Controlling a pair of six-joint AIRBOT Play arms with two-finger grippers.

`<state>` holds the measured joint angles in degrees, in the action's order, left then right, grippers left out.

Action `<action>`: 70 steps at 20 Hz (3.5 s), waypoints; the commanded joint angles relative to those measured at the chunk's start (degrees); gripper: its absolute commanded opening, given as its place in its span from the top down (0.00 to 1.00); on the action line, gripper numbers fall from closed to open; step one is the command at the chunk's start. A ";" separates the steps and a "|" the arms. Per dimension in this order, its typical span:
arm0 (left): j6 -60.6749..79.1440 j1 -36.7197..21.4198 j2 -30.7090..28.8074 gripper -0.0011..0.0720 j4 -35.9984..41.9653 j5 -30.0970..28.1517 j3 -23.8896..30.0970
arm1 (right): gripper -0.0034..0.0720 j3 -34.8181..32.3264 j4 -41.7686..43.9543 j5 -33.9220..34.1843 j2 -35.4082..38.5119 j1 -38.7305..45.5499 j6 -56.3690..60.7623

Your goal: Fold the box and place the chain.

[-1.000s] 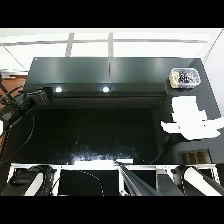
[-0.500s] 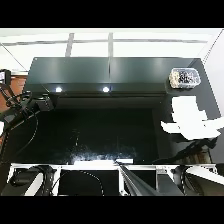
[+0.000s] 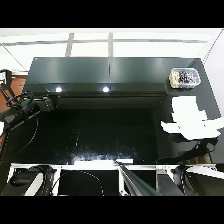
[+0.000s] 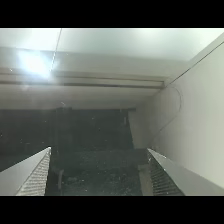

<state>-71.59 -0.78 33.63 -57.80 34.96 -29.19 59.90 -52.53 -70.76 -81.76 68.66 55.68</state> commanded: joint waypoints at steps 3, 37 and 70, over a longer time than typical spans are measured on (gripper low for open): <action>0.02 0.00 0.02 0.01 -0.04 -0.04 -0.02 | 0.02 2.19 -1.51 -1.90 -3.21 0.09 -1.77; 2.99 6.91 1.62 0.01 5.49 2.80 0.00 | 0.90 -16.55 19.98 0.74 12.48 -35.58 -1.90; 52.13 9.97 52.17 0.01 56.37 30.36 -3.30 | 0.90 -27.67 16.96 25.29 31.32 -84.85 -4.24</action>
<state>-25.78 9.30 82.17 -4.12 59.99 -30.85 32.25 -36.14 -45.06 -50.48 -16.14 51.40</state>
